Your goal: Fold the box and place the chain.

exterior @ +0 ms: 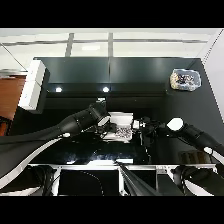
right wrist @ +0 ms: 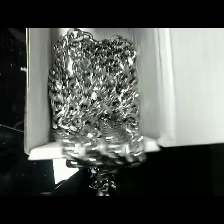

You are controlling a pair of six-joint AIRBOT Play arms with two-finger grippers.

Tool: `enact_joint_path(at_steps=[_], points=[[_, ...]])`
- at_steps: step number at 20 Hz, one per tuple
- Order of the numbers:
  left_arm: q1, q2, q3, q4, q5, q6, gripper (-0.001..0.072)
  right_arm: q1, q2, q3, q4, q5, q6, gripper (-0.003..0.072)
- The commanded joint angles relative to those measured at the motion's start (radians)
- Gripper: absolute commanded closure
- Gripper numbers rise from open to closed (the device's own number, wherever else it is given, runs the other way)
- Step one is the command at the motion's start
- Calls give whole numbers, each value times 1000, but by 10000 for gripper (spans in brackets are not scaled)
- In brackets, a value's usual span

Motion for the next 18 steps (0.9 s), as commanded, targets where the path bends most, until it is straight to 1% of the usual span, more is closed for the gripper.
enact_joint_path(at_steps=[1, 3, 4, 6, 8, 11, 15, 18], points=[[0, 0, 0, -1, 1, -1, 681, 0, -4, -1, -8, -1, 22, 621], [0, 0, 0, -1, 1, -1, 681, -3, -3, -1, -14, -19, 126, 625], [0, 0, 0, -1, 1, -1, 681, -9, 0, 0, -14, -19, 180, 640], [0, 0, 0, -1, 1, -1, 681, -27, 19, 0, -14, -7, 228, 640], [0, 0, 0, -1, 1, -1, 681, -51, 61, 0, -14, 7, 251, 640], [0, 0, 0, -1, 1, -1, 681, -113, 147, 5, -72, 19, 427, 640], [0, 0, 0, -1, 1, -1, 681, -156, 281, 66, -92, 171, 578, 640], [0, 0, 0, -1, 1, -1, 681, -156, 358, 152, -32, 280, 655, 640]])
